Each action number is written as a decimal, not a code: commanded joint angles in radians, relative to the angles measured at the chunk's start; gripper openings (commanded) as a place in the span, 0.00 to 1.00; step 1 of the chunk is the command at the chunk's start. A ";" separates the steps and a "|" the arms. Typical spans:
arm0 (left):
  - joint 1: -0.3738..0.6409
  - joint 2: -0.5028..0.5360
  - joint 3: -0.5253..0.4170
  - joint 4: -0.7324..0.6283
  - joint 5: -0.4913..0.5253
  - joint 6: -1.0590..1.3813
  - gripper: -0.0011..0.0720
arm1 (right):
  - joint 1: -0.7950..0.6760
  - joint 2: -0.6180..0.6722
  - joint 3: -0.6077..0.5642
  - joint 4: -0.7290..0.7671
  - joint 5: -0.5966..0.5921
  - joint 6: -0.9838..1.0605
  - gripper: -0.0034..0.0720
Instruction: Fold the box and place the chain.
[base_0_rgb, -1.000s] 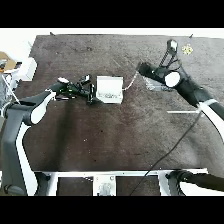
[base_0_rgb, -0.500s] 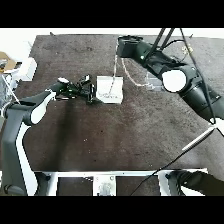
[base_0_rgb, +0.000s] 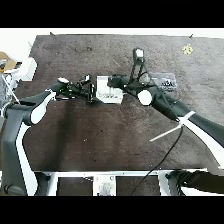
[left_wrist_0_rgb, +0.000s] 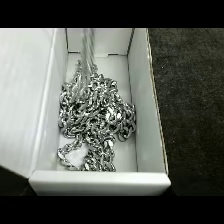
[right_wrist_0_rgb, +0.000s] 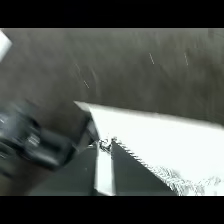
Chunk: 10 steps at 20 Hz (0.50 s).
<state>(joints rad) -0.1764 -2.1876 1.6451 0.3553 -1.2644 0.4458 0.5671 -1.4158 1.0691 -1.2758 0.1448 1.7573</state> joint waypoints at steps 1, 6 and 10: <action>0.001 0.000 0.000 0.000 0.000 0.000 0.49 | -0.013 -0.058 -0.020 -0.039 0.037 0.016 0.50; 0.001 0.000 0.000 0.000 0.000 0.000 0.49 | -0.209 0.021 -0.020 -0.161 0.242 0.016 0.52; 0.001 0.000 0.000 0.000 0.001 0.000 0.49 | -0.417 0.003 -0.067 -0.153 0.233 0.017 0.44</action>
